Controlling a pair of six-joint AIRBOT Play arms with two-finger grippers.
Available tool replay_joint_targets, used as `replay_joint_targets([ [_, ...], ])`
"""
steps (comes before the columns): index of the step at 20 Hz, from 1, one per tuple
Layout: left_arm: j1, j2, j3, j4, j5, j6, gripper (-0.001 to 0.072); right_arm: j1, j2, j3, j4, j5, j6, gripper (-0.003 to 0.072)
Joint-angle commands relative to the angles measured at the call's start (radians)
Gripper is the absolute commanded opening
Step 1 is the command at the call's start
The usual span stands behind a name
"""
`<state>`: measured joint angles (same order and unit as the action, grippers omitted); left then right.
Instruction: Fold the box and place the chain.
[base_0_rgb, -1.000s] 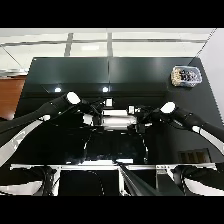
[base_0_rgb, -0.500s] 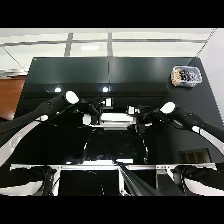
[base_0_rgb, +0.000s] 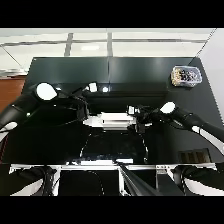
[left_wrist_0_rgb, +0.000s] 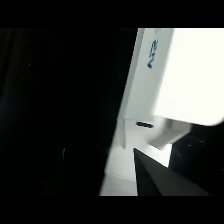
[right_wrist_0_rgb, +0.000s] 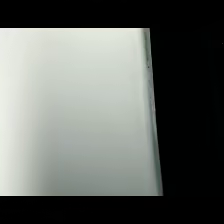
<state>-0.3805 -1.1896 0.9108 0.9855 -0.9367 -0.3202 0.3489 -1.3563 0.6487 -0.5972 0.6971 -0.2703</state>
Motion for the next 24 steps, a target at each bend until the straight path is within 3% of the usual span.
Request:
replay_joint_targets([
  [1,0.034,0.045,-0.002,0.037,-0.213,-0.351,0.0210,0.000,-0.001,-0.001,-0.001,0.002,0.000,0.0448],
  [2,0.035,0.035,-0.018,-0.006,-0.270,-0.383,0.0034,0.000,-0.001,-0.001,-0.002,0.002,0.000,0.0448],
  [4,0.023,0.008,-0.093,-0.175,-0.333,-0.364,0.0026,0.000,-0.001,-0.001,-0.002,0.003,0.000,0.0408],
  [5,0.001,-0.002,-0.141,-0.261,-0.300,-0.325,0.0026,0.000,-0.001,-0.001,-0.003,0.006,-0.003,0.0320],
  [6,-0.031,-0.010,-0.183,-0.331,-0.232,-0.272,0.0026,0.000,-0.001,-0.001,-0.005,0.014,-0.007,0.0239],
  [9,-0.122,-0.032,-0.209,-0.482,0.032,-0.146,0.0027,0.000,-0.001,-0.001,-0.006,0.021,-0.011,0.0244],
  [12,-0.143,-0.033,-0.192,-0.655,0.333,-0.019,0.0027,0.000,-0.001,-0.001,-0.006,0.021,-0.011,0.0244],
  [15,-0.139,-0.057,-0.185,-0.696,0.573,-0.018,0.0027,0.000,-0.001,-0.001,-0.006,0.020,-0.011,0.0244],
  [17,-0.123,-0.105,-0.182,-0.648,0.569,-0.028,0.0027,0.000,-0.001,-0.001,-0.006,0.020,-0.011,0.0244],
  [24,-0.044,-0.254,-0.131,-0.511,0.247,-0.107,0.0027,0.000,-0.001,-0.001,-0.006,0.020,-0.011,0.0244],
])
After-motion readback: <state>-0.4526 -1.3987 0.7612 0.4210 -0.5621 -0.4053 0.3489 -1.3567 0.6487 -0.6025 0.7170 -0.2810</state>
